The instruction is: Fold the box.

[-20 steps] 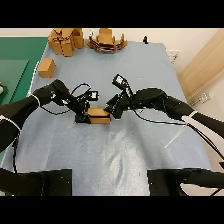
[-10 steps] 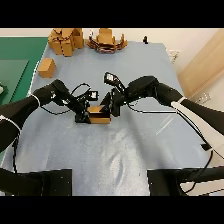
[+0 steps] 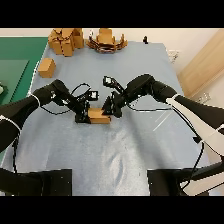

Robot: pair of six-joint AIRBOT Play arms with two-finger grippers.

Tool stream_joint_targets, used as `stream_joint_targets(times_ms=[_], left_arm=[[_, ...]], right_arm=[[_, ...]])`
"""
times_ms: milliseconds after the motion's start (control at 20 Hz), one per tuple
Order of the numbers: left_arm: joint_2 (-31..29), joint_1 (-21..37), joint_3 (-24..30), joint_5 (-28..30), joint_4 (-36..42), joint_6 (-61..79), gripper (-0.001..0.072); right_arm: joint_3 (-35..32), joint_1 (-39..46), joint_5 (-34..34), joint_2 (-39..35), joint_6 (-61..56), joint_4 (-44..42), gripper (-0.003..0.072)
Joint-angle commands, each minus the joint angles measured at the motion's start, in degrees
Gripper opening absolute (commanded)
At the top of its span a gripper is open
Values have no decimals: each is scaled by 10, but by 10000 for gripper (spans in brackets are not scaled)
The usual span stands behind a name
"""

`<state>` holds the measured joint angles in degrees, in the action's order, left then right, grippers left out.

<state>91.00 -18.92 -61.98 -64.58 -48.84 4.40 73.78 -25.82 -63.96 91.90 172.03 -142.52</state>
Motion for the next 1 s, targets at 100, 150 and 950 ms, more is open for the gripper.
stream_joint_targets(times_ms=[100,150,950], left_arm=[[0,0,0,1,0,0,16],[0,0,0,1,0,0,15],[0,0,0,1,0,0,16]], right_arm=[[3,0,20,5,0,5,284],[3,0,20,5,0,8,282],[3,-3,10,5,-16,41,8]])
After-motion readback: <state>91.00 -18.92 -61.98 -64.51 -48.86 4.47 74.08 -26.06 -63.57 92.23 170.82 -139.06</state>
